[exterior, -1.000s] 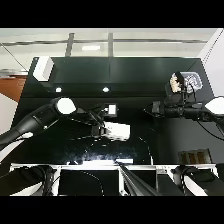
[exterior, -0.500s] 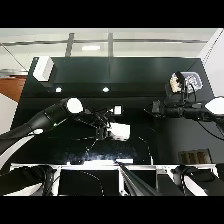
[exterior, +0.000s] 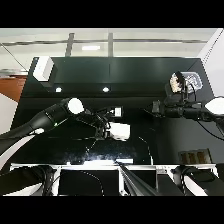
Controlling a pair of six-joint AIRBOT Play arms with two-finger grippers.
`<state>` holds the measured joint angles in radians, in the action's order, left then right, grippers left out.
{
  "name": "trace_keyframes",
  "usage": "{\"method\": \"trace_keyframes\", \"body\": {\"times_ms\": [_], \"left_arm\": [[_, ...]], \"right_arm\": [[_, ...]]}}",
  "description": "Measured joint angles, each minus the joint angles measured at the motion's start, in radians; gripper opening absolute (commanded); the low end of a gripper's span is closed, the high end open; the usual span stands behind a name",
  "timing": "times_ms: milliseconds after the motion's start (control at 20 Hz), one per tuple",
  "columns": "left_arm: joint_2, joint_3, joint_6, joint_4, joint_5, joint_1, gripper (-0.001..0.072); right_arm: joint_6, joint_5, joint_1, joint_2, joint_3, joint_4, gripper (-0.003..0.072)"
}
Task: Fold the box and place the chain.
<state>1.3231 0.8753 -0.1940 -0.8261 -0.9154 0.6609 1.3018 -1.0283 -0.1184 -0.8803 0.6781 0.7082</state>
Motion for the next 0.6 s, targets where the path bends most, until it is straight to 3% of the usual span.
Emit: {"method": "trace_keyframes", "body": {"times_ms": [600], "left_arm": [[-0.003, -0.001, 0.0, -0.014, 0.018, 0.001, 0.0712]], "right_arm": [[0.0, 0.001, 0.0, 0.0, 0.0, 0.0, 0.0047]]}}
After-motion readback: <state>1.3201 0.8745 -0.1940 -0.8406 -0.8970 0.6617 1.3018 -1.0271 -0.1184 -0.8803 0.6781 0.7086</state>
